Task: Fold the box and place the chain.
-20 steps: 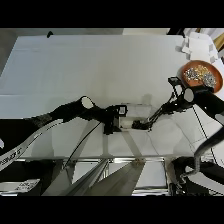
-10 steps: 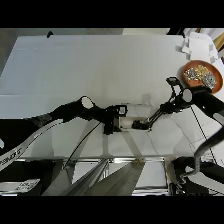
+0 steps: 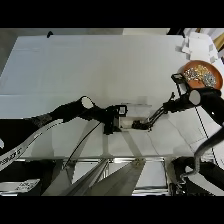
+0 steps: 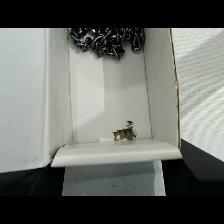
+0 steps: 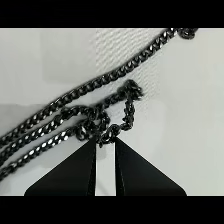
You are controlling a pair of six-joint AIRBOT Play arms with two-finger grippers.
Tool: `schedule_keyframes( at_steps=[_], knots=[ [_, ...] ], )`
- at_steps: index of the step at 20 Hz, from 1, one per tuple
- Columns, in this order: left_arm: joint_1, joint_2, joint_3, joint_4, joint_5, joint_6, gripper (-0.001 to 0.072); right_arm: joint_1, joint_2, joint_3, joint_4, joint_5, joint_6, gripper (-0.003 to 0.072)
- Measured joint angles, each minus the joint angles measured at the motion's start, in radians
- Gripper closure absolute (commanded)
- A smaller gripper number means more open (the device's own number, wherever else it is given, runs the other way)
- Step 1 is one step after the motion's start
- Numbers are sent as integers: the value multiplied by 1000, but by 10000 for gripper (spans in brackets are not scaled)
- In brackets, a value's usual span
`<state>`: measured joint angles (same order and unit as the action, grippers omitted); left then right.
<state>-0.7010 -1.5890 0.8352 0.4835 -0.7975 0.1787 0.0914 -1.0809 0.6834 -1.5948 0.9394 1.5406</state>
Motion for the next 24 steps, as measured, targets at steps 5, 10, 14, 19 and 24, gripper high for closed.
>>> schedule_keyframes(
  at_steps=[5,10,14,19,24],
  knots=[
    [0,0,0,0,0,0,640,0,140,0,102,75,-76,677],
    [0,0,0,0,0,0,640,0,306,0,241,185,-169,677],
    [0,0,0,0,0,0,640,0,453,0,332,268,-214,677],
    [0,0,0,0,0,0,640,0,629,0,461,328,-251,676],
    [0,0,0,0,0,0,640,0,724,0,684,340,-326,676]
  ],
)
